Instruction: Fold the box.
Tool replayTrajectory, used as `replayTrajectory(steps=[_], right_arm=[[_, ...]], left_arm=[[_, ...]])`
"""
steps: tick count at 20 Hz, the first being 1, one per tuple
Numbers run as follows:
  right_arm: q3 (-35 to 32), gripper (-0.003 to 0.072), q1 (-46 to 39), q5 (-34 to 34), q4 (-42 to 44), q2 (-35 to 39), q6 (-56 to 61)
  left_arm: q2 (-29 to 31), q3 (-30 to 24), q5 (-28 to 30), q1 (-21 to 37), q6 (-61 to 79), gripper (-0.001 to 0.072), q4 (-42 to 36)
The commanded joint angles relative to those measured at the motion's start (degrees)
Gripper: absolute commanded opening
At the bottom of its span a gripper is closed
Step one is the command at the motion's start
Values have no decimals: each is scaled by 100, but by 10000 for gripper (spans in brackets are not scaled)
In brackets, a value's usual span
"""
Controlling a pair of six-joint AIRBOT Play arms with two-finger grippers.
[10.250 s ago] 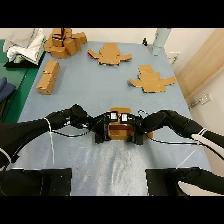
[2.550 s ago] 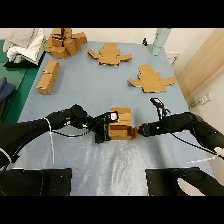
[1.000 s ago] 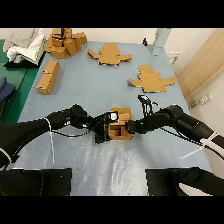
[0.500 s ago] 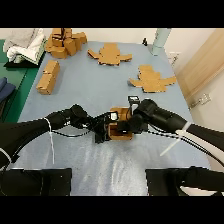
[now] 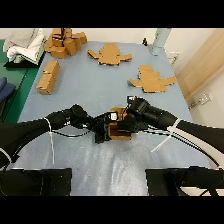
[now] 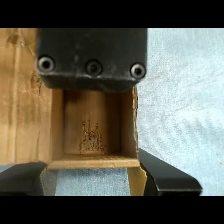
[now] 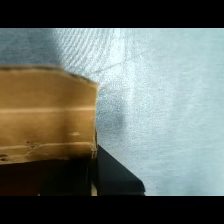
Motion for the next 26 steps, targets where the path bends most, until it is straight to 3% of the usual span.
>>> replayTrajectory(steps=[1,4,5,6,7,12,18,19,20,22,24,26], right_arm=[[13,3,9,-26,81,-20,-90],[13,18,9,-55,98,-20,-131],[13,223,9,-55,96,-17,-138],[13,371,9,-57,118,-9,-144],[15,419,9,-61,164,17,-166],[203,422,0,-485,330,437,-181],[350,394,-142,-1545,48,1174,-181],[350,293,-293,-1742,-136,1172,-232],[343,144,-522,-1781,-304,1152,-437],[345,9,-1176,-1451,-424,1032,-1298],[348,3,-2050,-968,-153,713,-2216],[352,2,-2946,-195,957,280,-3156]], left_arm=[[-2,0,0,4,-4,463,-2],[-2,0,0,4,-4,463,-2],[-2,0,0,2,-2,463,-2],[-2,0,0,4,-4,463,-4],[-2,0,0,2,-2,462,-4],[-2,0,0,2,-2,463,-2],[-2,0,0,4,-4,463,-2],[-2,0,2,4,-4,463,-4],[-2,0,0,2,-2,463,-4],[-2,0,0,4,-2,462,-4],[-2,0,0,4,-2,463,-2],[-2,0,0,4,-2,463,-2]])
